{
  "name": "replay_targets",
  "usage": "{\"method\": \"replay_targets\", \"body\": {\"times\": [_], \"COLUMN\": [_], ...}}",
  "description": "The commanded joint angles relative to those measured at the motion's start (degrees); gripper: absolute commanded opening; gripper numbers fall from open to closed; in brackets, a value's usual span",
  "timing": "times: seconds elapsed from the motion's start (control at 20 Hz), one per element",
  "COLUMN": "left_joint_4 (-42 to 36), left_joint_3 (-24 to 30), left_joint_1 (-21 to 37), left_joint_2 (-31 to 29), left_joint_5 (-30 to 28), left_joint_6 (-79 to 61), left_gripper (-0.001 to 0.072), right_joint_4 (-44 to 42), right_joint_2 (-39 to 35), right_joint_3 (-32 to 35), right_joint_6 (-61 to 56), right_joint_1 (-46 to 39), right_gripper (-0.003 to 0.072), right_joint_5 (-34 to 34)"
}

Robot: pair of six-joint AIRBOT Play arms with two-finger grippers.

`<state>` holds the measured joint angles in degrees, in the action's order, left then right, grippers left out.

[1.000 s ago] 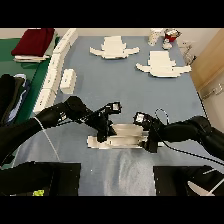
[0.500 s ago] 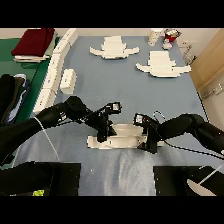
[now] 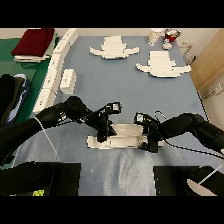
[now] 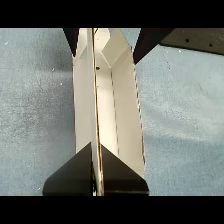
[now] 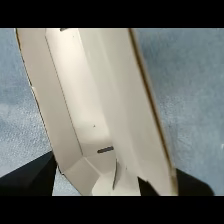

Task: Fold the box.

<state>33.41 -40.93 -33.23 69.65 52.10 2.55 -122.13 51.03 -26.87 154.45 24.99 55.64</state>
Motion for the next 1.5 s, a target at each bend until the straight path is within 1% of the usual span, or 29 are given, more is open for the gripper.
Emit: {"method": "replay_targets", "body": {"times": [0.0,0.15,0.25,0.35,0.65,0.85,1.05,1.15,1.3,1.45], "left_joint_4": [0.0,0.0,0.0,0.0,0.0,0.0,0.0,0.0,0.0,0.0], "left_joint_3": [0.0,0.0,0.0,0.0,0.0,0.0,0.0,0.0,0.0,0.0], "left_joint_1": [0.0,0.0,0.0,0.0,0.0,0.0,0.0,0.0,0.0,0.0], "left_joint_2": [0.0,0.0,0.0,0.0,0.0,0.0,0.0,0.0,0.0,0.0], "left_joint_5": [0.0,0.0,0.0,0.0,0.0,0.0,0.0,0.0,0.0,0.0], "left_joint_6": [0.0,0.0,0.0,0.0,0.0,0.0,0.0,0.0,0.0,0.0], "left_gripper": [0.0014,0.0015,0.0014,0.0014,0.0014,0.0014,0.0014,0.0014,0.0014,0.0014], "right_joint_4": [-0.2,-1.6,-2.4,-2.9,-2.7,-2.6,-2.8,-2.8,-2.8,-2.8], "right_joint_2": [0.0,0.1,0.1,0.1,0.1,0.0,0.2,1.0,3.8,5.2], "right_joint_3": [0.0,0.0,0.0,0.1,1.0,1.0,1.0,1.0,1.0,1.1], "right_joint_6": [4.7,10.9,14.7,17.9,17.9,14.0,14.0,15.8,17.6,17.6], "right_joint_1": [0.0,-0.7,-2.6,-4.7,-4.5,-4.5,-4.2,-2.9,-0.5,-0.2], "right_gripper": [0.072,0.072,0.072,0.072,0.072,0.0711,0.071,0.0696,0.0695,0.0691], "right_joint_5": [0.3,0.9,2.3,2.0,1.5,4.5,3.0,0.5,-3.0,-2.5]}}
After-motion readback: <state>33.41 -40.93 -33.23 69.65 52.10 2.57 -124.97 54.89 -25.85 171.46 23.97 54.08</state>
